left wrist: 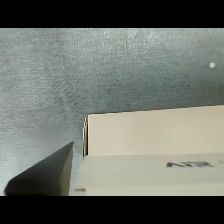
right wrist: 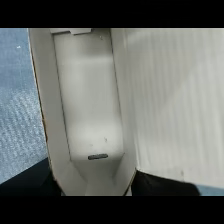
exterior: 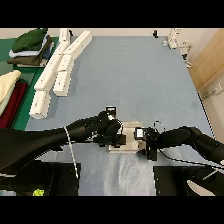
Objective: Fold the box.
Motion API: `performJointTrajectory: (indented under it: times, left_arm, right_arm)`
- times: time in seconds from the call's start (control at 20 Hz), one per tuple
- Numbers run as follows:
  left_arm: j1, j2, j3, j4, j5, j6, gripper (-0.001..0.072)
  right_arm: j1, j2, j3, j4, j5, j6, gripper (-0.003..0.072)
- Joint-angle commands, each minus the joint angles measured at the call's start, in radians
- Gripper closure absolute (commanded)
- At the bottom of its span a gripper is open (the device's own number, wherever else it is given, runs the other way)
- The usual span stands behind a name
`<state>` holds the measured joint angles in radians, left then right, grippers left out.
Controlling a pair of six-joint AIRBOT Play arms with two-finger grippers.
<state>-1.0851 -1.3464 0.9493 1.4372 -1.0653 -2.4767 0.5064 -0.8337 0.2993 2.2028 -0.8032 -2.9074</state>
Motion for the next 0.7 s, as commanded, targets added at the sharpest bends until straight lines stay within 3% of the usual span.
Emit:
performJointTrajectory:
  times: [0.0,0.05,0.4,0.45,0.5,0.55,0.65]
  left_arm:
    - [0.000,-0.007,0.006,0.005,-0.009,-0.004,0.0586]
    - [0.000,-0.007,0.006,0.005,-0.008,-0.001,0.0697]
    - [0.000,-0.007,0.006,0.002,-0.008,0.000,0.0695]
    - [0.000,-0.007,0.006,-0.001,-0.008,0.001,0.0647]
    - [0.000,-0.007,0.006,-0.001,-0.008,0.000,0.0349]
    - [0.000,-0.007,0.006,-0.001,-0.008,-0.004,0.0212]
    - [0.000,-0.007,0.006,-0.001,-0.007,-0.004,0.0211]
  right_arm:
    - [0.000,0.000,0.001,0.000,0.000,0.000,0.0198]
    - [0.000,0.000,0.001,0.000,0.000,0.000,0.0199]
    - [0.000,0.000,0.001,0.000,0.000,0.000,0.0199]
    - [0.000,0.000,0.001,0.000,0.000,0.000,0.0198]
    - [0.000,0.000,0.001,0.000,0.000,0.000,0.0199]
    - [0.000,0.000,0.001,0.000,0.000,0.000,0.0199]
    - [0.000,0.000,0.001,0.000,0.000,0.000,0.0199]
